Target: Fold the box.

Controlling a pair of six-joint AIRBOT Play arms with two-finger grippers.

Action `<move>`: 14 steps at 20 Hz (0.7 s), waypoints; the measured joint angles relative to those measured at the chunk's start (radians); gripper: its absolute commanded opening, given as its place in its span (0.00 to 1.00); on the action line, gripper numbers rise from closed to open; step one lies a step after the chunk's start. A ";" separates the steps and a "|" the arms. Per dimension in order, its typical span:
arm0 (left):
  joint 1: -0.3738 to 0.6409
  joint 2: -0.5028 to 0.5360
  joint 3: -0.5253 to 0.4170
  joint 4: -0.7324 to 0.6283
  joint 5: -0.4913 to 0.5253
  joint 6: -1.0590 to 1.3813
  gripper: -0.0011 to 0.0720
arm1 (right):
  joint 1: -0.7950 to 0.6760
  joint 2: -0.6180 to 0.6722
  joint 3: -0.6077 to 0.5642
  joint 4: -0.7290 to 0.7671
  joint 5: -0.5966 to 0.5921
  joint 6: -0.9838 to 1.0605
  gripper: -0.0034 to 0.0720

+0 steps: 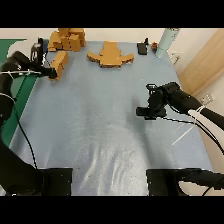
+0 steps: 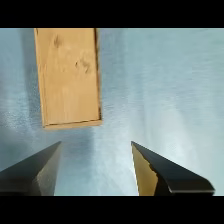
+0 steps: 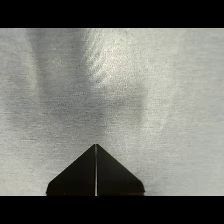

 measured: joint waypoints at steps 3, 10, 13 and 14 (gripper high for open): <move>-0.002 0.121 0.000 -0.002 -0.089 -0.001 0.05 | 0.000 0.000 0.000 0.000 0.000 0.000 0.05; -0.074 0.369 -0.025 -0.030 -0.339 0.009 0.03 | 0.000 0.000 0.000 0.000 0.000 0.000 0.05; -0.189 0.477 -0.146 -0.084 -0.369 0.026 0.03 | 0.000 0.000 0.000 0.002 0.000 0.000 0.05; -0.235 0.518 -0.212 -0.096 -0.358 0.028 0.03 | 0.000 0.000 0.000 0.001 0.000 0.000 0.05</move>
